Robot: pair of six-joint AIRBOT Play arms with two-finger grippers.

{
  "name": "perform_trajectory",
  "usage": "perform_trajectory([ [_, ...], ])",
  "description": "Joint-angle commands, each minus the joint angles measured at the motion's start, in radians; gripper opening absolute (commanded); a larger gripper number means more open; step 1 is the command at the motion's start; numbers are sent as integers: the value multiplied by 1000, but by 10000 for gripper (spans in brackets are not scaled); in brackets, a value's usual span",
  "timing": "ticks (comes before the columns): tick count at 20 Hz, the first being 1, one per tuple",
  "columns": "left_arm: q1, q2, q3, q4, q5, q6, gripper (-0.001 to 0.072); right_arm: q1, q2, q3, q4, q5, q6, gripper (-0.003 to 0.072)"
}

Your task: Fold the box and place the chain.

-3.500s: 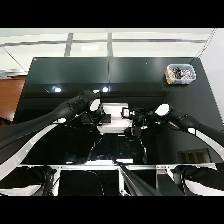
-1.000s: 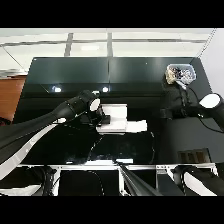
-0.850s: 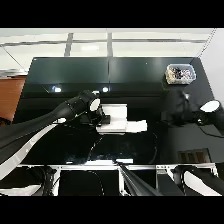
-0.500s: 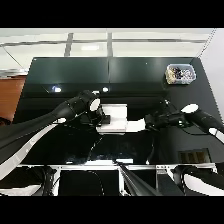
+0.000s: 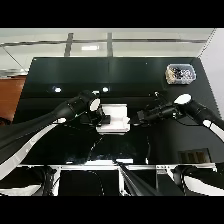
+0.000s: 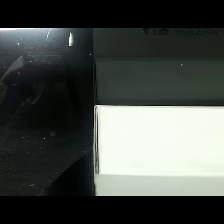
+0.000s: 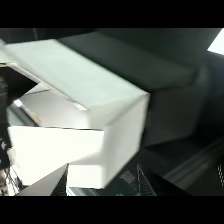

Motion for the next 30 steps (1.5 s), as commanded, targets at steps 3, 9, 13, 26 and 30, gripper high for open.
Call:
perform_trajectory([
  [3,1,0,0,0,0,0,28,125,-2,86,-95,-53,103,359],
  [9,1,0,0,0,1,0,28,225,-2,142,-262,-105,262,360],
  [13,1,0,0,0,1,0,28,280,-2,152,-396,-161,413,360],
  [26,1,0,0,0,6,0,28,435,-43,235,-721,-197,865,302],
  [30,1,0,0,0,6,0,28,497,-111,346,-866,-100,987,186],
])
